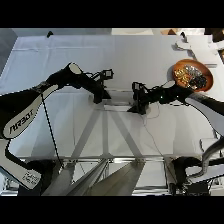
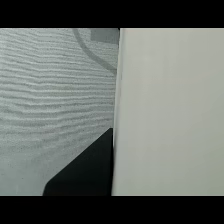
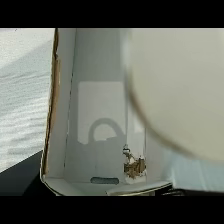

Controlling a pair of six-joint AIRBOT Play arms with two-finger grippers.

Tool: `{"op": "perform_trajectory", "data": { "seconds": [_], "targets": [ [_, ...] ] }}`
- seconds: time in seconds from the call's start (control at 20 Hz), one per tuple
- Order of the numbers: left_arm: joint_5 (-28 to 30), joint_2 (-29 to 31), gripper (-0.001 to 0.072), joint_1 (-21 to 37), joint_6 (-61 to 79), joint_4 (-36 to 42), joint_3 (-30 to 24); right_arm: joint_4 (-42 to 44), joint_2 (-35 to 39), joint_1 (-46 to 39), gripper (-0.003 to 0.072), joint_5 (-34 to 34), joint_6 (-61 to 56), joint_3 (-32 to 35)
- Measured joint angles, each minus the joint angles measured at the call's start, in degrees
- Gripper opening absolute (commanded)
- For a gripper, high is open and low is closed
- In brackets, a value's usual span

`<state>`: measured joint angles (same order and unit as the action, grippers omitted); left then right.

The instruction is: Fold the box and place the chain.

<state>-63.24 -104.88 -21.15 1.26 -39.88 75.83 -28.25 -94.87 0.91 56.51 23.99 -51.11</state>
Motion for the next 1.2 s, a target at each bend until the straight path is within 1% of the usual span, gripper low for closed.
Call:
{"op": "perform_trajectory", "data": {
  "seconds": [0.55, 0.65, 0.95, 1.1, 1.15, 1.2],
  "targets": [
    [0.0, 0.0, 0.0016, 0.0, 0.0, 0.0, 0.0, 0.0, 0.0, 0.0, 0.0530, 0.0, 0.0, 0.0],
    [0.1, 0.0, 0.0066, 0.0, -0.1, 0.0, 0.0, 0.0, 0.0, 0.0, 0.0530, 0.2, 0.0, 0.0],
    [-0.3, 0.4, 0.0074, 0.5, -0.2, 0.1, 0.0, 0.0, 0.0, 0.0, 0.0530, 0.2, 0.1, 0.0],
    [-1.0, 1.6, 0.0075, 1.1, -0.2, -0.3, 0.0, 0.0, 0.0, 0.0, 0.0530, 0.2, 0.1, 0.0],
    [-1.4, 2.2, 0.0096, 1.2, -0.2, -0.9, 0.0, 0.0, 0.0, 0.0, 0.0530, 0.2, 0.1, 0.0],
    [-1.8, 3.0, 0.0102, 1.3, -0.2, -1.9, 0.0, 0.0, 0.0, 0.0, 0.0530, 0.2, 0.1, 0.0]
  ]
}}
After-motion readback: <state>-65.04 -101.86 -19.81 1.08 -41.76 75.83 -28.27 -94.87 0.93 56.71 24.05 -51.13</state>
